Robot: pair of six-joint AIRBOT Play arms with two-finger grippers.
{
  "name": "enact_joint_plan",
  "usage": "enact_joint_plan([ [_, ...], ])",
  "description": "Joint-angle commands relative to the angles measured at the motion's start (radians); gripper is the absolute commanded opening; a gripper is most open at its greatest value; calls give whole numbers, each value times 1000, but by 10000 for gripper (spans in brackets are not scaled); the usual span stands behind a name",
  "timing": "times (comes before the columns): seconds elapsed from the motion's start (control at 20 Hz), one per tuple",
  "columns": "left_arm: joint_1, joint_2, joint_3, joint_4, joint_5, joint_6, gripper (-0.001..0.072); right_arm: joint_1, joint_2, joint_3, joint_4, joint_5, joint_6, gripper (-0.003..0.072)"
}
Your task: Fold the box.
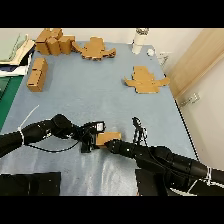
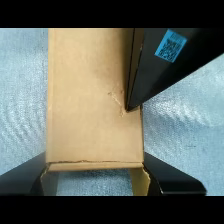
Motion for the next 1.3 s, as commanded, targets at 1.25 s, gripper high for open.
enact_joint_plan([
  [1.25, 0, 0, 0, 0, 0, 0, 527, -3, -23, 0, -26, -24, 0, 1],
])
